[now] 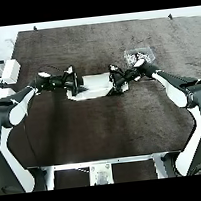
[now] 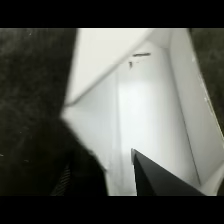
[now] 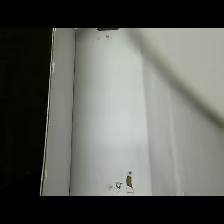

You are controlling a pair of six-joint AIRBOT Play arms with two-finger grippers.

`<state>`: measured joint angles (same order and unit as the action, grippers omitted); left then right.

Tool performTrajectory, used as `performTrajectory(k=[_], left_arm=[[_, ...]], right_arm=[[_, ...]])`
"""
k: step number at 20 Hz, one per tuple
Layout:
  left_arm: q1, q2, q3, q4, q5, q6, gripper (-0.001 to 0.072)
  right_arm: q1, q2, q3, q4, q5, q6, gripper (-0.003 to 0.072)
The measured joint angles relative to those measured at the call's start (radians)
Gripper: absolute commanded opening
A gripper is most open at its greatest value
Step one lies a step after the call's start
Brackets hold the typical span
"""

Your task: Fold the box and place the chain.

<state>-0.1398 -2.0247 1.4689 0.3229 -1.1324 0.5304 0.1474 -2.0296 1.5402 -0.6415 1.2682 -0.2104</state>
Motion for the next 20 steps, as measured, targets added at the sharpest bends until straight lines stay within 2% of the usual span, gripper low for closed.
performTrajectory(k=[4,8,10,11,12,16,20], left_arm=[[0.013,0.002,0.021,-0.006,-0.026,0.002,0.0425],[0.06,0.004,0.078,-0.01,-0.121,-0.002,0.0411],[0.092,0.005,0.117,-0.015,-0.19,-0.011,0.0218],[0.109,0.004,0.138,-0.013,-0.219,-0.022,0.0175],[0.126,0.005,0.162,-0.014,-0.257,-0.034,0.0016],[0.156,0.014,0.246,-0.021,-0.371,-0.094,0.0011],[0.146,0.093,0.275,-0.024,-0.365,-0.157,0.0011]], right_arm=[[0.0,0.0,0.0,0.001,-0.001,0.0,0.0589],[0.0,0.0,0.0,0.001,-0.002,0.0,0.0589],[0.0,0.0,0.0,0.001,-0.002,0.0,0.0589],[0.0,0.0,0.0,0.001,-0.002,0.0,0.0589],[0.0,0.0,0.0,0.001,-0.002,0.001,0.0589],[0.0,0.0,0.0,0.002,-0.003,0.001,0.0589],[0.0,0.0,0.0,0.002,-0.003,0.001,0.0589]])
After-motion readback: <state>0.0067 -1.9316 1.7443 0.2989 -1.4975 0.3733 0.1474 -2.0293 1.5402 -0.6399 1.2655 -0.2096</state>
